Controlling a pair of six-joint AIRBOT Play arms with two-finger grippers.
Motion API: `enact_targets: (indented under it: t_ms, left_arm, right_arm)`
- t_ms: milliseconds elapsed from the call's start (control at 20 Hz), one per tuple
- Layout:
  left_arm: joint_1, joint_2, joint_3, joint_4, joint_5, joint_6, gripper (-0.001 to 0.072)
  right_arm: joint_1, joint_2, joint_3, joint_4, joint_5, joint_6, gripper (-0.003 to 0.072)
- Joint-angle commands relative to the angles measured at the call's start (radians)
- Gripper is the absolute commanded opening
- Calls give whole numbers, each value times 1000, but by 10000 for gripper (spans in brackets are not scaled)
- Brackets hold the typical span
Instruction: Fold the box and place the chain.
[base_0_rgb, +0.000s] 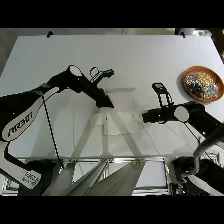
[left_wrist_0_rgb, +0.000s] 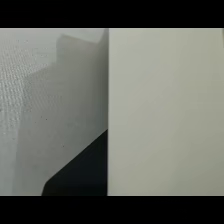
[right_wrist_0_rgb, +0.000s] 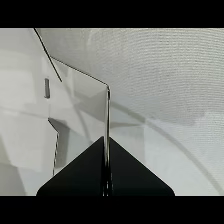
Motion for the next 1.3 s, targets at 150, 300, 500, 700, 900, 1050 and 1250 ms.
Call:
enact_targets:
  t_ms: [150,300,500,700,900,1050,1250]
  left_arm:
    - [-2,117,0,11,-38,4,0]
    - [-2,236,-3,14,-43,5,0]
    - [-14,397,-101,-80,5,39,-1]
    - [-117,519,-318,-84,230,124,1]
    - [-225,468,-412,-22,329,207,3]
    - [-254,402,-412,-23,406,254,2]
    - [-257,365,-412,-31,515,251,3]
  right_arm:
    - [0,135,50,-38,126,1,323]
    - [0,311,103,-153,330,16,330]
    - [0,593,105,-271,465,160,533]
    - [0,827,104,-280,492,233,533]
    - [0,874,104,-277,506,240,533]
    - [0,872,104,-275,506,241,533]
    - [0,872,104,-273,505,244,532]
